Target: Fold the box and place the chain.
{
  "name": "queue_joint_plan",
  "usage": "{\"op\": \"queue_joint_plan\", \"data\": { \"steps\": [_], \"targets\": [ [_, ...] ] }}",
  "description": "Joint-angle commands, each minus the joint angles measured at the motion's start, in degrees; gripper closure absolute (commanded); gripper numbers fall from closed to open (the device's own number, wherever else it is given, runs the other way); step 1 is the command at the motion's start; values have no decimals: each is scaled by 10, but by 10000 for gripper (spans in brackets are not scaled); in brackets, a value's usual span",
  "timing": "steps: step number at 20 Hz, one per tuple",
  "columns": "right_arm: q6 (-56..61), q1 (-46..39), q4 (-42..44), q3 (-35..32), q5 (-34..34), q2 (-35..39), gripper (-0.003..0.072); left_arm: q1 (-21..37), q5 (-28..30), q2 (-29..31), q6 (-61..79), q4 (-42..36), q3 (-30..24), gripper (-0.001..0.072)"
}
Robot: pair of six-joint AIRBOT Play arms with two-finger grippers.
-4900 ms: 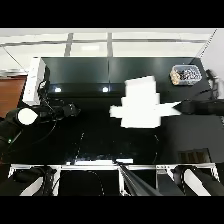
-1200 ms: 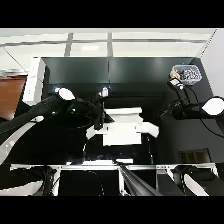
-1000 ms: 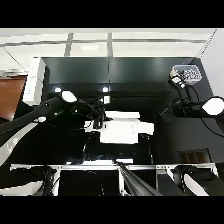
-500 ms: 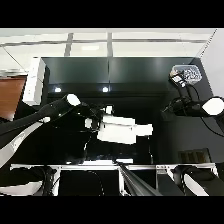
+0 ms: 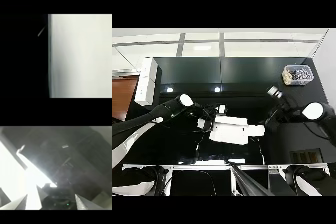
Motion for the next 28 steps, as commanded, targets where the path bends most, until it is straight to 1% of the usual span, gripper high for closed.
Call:
{"op": "queue_joint_plan", "data": {
  "steps": [1,4,6,8,11,14,17,20,21,24,26,28],
  "targets": [
    [-197,31,18,-35,19,-13,-24,0,0,0,-30,3,0,681],
    [-275,44,48,-37,36,-21,-23,0,0,2,-40,3,0,681],
    [-290,64,71,-37,46,-21,-23,0,-1,2,-64,3,2,681],
    [-303,99,72,-37,50,-21,-23,0,-3,2,-64,3,1,681],
    [-307,131,67,-47,27,-28,-23,0,-3,2,-64,3,1,681],
    [-324,134,82,-63,12,-34,-23,0,-3,2,-64,3,1,681],
    [-333,134,91,-65,-3,-46,-23,0,-3,2,-64,3,1,681],
    [-351,137,156,-65,-31,-70,-23,0,-3,2,-64,3,1,681],
    [-362,144,165,-65,-37,-76,-23,0,-3,2,-64,3,1,681],
    [-366,179,166,-65,-80,-84,-23,0,-3,2,-64,3,1,680],
    [-366,183,166,-65,-110,-84,-23,0,-3,2,-64,3,1,681],
    [-360,182,166,-62,-107,-81,-23,0,-3,2,-64,3,1,680]
  ]
}}
